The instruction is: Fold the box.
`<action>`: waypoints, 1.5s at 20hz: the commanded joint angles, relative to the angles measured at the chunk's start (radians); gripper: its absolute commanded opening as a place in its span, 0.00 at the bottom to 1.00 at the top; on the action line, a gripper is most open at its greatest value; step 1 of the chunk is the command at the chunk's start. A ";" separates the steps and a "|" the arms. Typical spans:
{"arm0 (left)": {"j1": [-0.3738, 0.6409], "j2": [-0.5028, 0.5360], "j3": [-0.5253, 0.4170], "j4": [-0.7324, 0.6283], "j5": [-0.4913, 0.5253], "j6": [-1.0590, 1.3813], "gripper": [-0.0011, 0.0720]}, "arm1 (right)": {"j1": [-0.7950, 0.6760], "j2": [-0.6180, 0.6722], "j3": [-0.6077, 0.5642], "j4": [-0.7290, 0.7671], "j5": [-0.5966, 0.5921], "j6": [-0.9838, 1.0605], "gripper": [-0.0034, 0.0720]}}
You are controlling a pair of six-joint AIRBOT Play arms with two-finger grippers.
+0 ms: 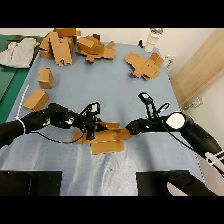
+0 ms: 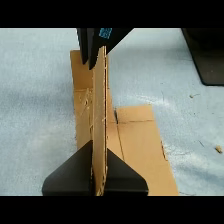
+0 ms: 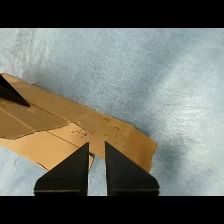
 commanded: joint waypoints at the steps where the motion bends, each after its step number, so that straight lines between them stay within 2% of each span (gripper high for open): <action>1: 0.029 -0.002 0.001 0.013 -0.011 0.000 0.03 | 0.001 0.007 0.001 0.012 -0.002 -0.003 0.24; 4: 0.071 -0.002 0.001 0.001 -0.049 0.000 0.03 | 0.009 0.024 0.001 0.035 -0.009 -0.010 0.22; 6: 0.081 -0.002 0.001 -0.013 -0.053 0.000 0.03 | 0.036 0.035 0.001 0.014 -0.021 -0.009 0.16; 8: 0.081 -0.003 0.001 -0.013 -0.053 0.000 0.03 | 0.084 0.047 0.001 -0.032 -0.048 -0.009 0.16; 14: 0.079 -0.010 0.000 -0.013 -0.054 0.001 0.03 | 0.280 0.060 0.001 -0.343 -0.087 0.151 0.15; 18: 0.079 -0.024 -0.009 -0.055 -0.055 0.053 0.03 | 0.361 0.060 0.001 -0.489 -0.086 0.247 0.15; 20: 0.079 -0.024 -0.019 -0.099 -0.061 0.082 0.03 | 0.366 0.060 0.001 -0.508 -0.087 0.257 0.15; 27: 0.081 -0.024 -0.022 -0.103 -0.041 0.105 0.03 | 0.374 0.060 0.001 -0.517 -0.089 0.256 0.15; 30: 0.081 -0.024 -0.022 -0.103 -0.043 0.101 0.03 | 0.427 0.060 0.001 -0.584 -0.055 0.266 0.15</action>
